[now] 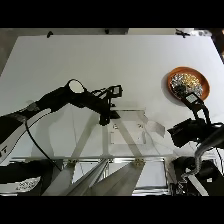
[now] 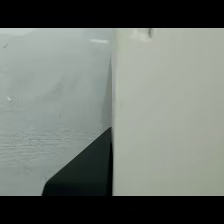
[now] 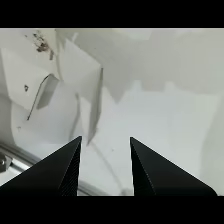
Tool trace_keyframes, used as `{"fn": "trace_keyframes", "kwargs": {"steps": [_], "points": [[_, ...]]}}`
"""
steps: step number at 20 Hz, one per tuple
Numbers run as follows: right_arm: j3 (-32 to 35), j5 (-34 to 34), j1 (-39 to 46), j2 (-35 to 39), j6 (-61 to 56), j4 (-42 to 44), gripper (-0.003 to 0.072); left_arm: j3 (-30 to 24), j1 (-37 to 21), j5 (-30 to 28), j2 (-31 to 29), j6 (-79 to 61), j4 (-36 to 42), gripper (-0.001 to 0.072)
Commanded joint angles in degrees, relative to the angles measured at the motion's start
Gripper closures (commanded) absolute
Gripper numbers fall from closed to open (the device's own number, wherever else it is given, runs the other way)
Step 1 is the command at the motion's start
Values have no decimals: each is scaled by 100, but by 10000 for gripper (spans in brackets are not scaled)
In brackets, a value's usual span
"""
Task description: Fold the box and place the chain.
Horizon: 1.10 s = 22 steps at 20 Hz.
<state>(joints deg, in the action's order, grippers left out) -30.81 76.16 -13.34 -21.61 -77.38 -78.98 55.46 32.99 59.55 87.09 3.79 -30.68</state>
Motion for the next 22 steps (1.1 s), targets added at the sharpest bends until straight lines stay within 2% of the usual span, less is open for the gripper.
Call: {"fn": "trace_keyframes", "kwargs": {"steps": [1, 4, 13, 22], "points": [[-7, -87, 2, 122, -68, -48, 341, -22, 33, -236, 350, -103, 26, 710], [-7, -221, 2, 120, -63, -46, 342, -22, 33, -326, 420, -72, -361, 710], [155, -527, 2, 109, -15, -76, 342, -22, 205, -824, 420, -33, -402, 710], [160, -527, 2, 109, -9, -70, 346, -22, 208, -765, 420, -33, -409, 699]]}}
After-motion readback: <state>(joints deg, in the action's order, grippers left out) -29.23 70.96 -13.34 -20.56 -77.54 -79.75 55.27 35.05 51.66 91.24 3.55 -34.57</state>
